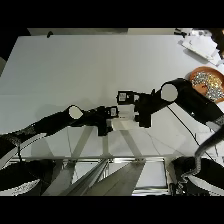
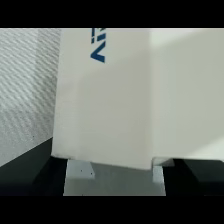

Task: Fold the box and place the chain.

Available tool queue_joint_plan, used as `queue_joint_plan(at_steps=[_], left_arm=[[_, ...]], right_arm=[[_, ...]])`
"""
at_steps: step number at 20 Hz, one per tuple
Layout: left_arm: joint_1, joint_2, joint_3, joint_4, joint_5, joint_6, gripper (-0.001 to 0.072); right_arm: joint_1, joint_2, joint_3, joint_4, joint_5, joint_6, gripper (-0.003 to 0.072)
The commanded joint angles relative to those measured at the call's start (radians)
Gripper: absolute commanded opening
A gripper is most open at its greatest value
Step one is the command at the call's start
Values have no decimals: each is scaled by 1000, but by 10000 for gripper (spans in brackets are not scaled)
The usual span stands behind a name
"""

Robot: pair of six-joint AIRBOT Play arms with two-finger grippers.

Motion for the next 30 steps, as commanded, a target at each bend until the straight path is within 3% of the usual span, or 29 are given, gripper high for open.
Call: queue_joint_plan(at_steps=[1, 6, 10, 12, 17, 20, 22, 30], left_arm=[[0, 0, 0, 0, 0, 2, 354], [0, 0, 0, 1, 0, 2, 354], [0, 0, 0, 1, 0, 2, 354], [0, 0, 0, 1, 0, 2, 354], [0, 0, 0, 1, 0, 2, 354], [0, 0, 0, 1, 0, 2, 354], [0, 0, 0, 1, 0, 2, 354], [0, 0, 0, 0, 0, 2, 354]], right_arm=[[6, 7, -23, 5, -37, -6, 338], [15, 19, -25, 81, 34, -68, 340], [55, 14, -28, 75, -51, -67, 346], [56, 3, -35, 45, -86, -29, 424], [56, -8, -71, 45, -93, -6, 419], [56, -8, -71, 51, -108, -6, 386], [56, -6, -71, 50, -124, -6, 263], [55, 35, -71, 49, -171, -6, 225]])
